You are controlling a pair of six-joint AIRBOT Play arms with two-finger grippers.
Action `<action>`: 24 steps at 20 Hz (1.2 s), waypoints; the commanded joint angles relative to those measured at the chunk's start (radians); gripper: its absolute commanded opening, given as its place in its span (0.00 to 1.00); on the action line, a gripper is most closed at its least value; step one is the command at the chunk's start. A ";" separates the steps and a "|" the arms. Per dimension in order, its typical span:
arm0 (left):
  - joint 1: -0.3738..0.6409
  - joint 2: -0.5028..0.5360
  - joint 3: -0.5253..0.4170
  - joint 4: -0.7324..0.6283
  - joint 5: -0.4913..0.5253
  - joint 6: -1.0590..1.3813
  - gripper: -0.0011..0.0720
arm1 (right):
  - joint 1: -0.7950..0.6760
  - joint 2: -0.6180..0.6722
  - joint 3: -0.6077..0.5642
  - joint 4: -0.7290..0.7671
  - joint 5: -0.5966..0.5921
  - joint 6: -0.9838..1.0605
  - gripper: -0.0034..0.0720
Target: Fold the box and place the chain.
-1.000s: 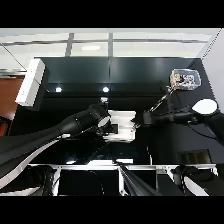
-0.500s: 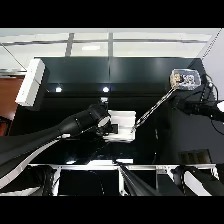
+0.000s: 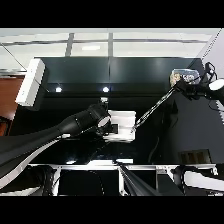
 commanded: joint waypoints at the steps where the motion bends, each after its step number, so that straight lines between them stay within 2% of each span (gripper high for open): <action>1: -0.001 0.000 0.001 0.000 0.000 0.000 0.06 | 0.003 -0.129 0.120 -0.013 0.096 0.016 0.98; 6: -0.001 0.000 0.001 0.000 0.001 0.000 0.06 | 0.011 -0.163 0.127 -0.014 0.034 0.016 0.97; 10: -0.001 0.000 0.001 0.000 0.001 0.000 0.06 | 0.074 -0.186 0.128 -0.015 -0.031 0.019 0.97; 11: -0.001 0.000 0.001 0.000 0.001 0.000 0.06 | 0.087 -0.189 0.128 -0.016 -0.042 0.028 0.90; 12: -0.001 0.000 0.001 0.000 0.001 0.000 0.06 | 0.095 -0.189 0.128 -0.016 -0.044 0.028 0.67; 13: -0.001 0.000 0.001 0.000 0.001 0.000 0.06 | 0.094 -0.189 0.128 -0.016 -0.043 0.030 0.57; 14: -0.001 0.000 0.001 0.000 0.001 0.000 0.06 | 0.091 -0.188 0.129 -0.016 -0.034 0.032 0.30; 15: -0.001 0.000 0.001 0.000 0.001 0.000 0.06 | 0.086 -0.188 0.131 -0.015 -0.021 0.036 0.20; 17: -0.001 0.000 0.000 0.000 -0.001 0.000 0.06 | 0.085 -0.183 0.135 -0.024 0.034 0.034 0.17; 18: -0.001 0.000 0.001 0.000 0.000 0.000 0.06 | 0.085 -0.176 0.137 -0.034 0.070 0.030 0.07; 21: -0.001 0.000 0.001 0.000 0.006 0.000 0.06 | 0.086 -0.117 0.137 -0.043 0.187 -0.034 0.07; 24: -0.001 0.000 0.001 0.000 0.006 0.000 0.06 | 0.088 0.003 0.136 -0.043 0.331 -0.105 0.07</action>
